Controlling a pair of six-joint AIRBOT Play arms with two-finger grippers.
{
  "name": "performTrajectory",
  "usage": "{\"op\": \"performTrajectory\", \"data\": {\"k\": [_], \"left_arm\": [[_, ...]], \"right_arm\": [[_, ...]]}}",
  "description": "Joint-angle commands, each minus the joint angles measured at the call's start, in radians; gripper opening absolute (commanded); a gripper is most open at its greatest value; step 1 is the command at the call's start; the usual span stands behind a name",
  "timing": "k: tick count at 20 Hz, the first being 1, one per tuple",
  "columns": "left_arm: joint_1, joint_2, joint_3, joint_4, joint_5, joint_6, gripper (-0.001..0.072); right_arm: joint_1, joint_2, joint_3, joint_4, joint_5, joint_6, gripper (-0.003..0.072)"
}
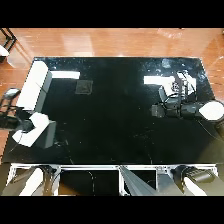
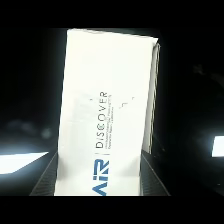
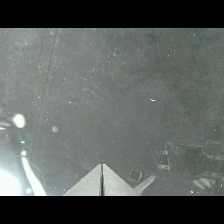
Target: Fold the box and place the chain.
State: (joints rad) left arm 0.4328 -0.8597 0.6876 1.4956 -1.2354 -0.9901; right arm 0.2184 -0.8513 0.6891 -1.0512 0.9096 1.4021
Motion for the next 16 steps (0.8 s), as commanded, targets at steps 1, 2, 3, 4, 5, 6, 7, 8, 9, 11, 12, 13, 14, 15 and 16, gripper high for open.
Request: {"op": "performTrajectory", "data": {"k": [1,2,3,4,5,6,7,8,9,11,12,13,14,15,16], "left_arm": [[0.203,-0.008,0.001,0.043,0.091,0.008,0.0359],[0.236,-0.011,0.002,0.044,0.143,0.014,0.0359],[0.261,-0.014,0.005,0.043,0.179,0.014,0.0358],[0.276,-0.020,0.010,0.029,0.204,0.015,0.0358],[0.280,-0.032,0.013,0.025,0.211,0.021,0.0358],[0.280,-0.047,0.013,0.026,0.210,0.037,0.0358],[0.280,-0.069,0.013,0.025,0.210,0.048,0.0358],[0.279,-0.090,0.013,0.011,0.212,0.048,0.0358],[0.278,-0.114,0.013,-0.019,0.209,0.050,0.0358],[0.278,-0.158,0.013,-0.053,0.178,0.108,0.0358],[0.279,-0.174,0.013,-0.051,0.173,0.108,0.0359],[0.278,-0.183,0.013,-0.050,0.175,0.108,0.0364],[0.278,-0.184,0.013,-0.049,0.185,0.108,0.0412],[0.278,-0.182,0.014,-0.049,0.200,0.102,0.0557],[0.278,-0.180,0.015,-0.047,0.212,0.092,0.0650]], "right_arm": [[0.000,0.000,0.000,-0.001,-0.010,-0.004,0.0020],[0.000,0.000,0.000,0.000,-0.013,-0.004,0.0021],[0.000,0.000,0.000,0.000,-0.015,-0.004,0.0021],[0.000,0.000,0.000,0.001,-0.016,-0.003,0.0021],[0.000,0.000,0.000,0.003,-0.016,-0.003,0.0021],[0.000,0.000,0.000,0.004,-0.017,0.003,0.0021],[0.000,0.000,0.000,0.003,-0.016,0.012,0.0020],[0.000,0.000,0.000,0.003,-0.016,0.014,0.0021],[0.000,0.000,0.000,0.003,-0.016,0.020,0.0021],[0.000,0.000,0.000,0.003,-0.016,0.020,0.0020],[0.000,0.000,0.000,0.003,-0.016,0.021,0.0020],[0.000,0.000,0.000,0.003,-0.016,0.023,0.0020],[0.000,0.000,0.000,0.003,-0.016,0.024,0.0020],[0.000,0.000,0.000,0.003,-0.016,0.029,0.0021],[0.000,0.000,0.000,0.003,-0.016,0.032,0.0021]]}}
